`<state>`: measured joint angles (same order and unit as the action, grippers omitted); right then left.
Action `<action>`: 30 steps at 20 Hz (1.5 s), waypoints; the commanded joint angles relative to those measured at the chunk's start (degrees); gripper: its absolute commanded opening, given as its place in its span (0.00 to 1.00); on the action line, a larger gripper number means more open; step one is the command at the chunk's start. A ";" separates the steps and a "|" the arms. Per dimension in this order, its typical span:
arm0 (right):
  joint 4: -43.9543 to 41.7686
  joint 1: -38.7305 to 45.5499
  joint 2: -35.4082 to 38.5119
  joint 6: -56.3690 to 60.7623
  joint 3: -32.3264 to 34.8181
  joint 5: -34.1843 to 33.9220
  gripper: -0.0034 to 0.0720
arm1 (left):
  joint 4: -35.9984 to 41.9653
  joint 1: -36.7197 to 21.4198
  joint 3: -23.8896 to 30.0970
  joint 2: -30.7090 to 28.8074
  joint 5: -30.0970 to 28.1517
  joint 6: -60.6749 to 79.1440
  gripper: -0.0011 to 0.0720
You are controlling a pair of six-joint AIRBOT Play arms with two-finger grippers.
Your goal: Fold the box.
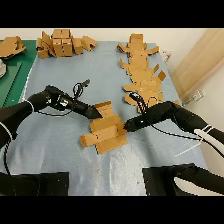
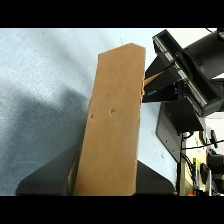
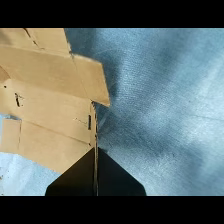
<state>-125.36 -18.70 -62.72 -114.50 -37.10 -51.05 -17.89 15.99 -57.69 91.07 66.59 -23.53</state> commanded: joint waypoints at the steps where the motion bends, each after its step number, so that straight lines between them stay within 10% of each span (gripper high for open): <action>1: 0.02 0.02 0.04 0.02 0.02 0.09 0.05 | 0.07 0.81 0.02 0.35 -0.31 0.22 0.39; 3: 0.02 0.02 0.04 0.02 0.02 0.09 0.05 | 0.07 0.90 0.02 1.14 -0.17 0.26 0.14; 30: 0.66 0.02 0.04 0.00 0.02 0.07 0.05 | 2.38 0.07 -0.09 1.44 0.33 1.68 0.23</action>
<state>-124.90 -18.70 -62.72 -114.48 -37.10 -50.98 -15.16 15.77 -57.74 92.47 66.78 -21.87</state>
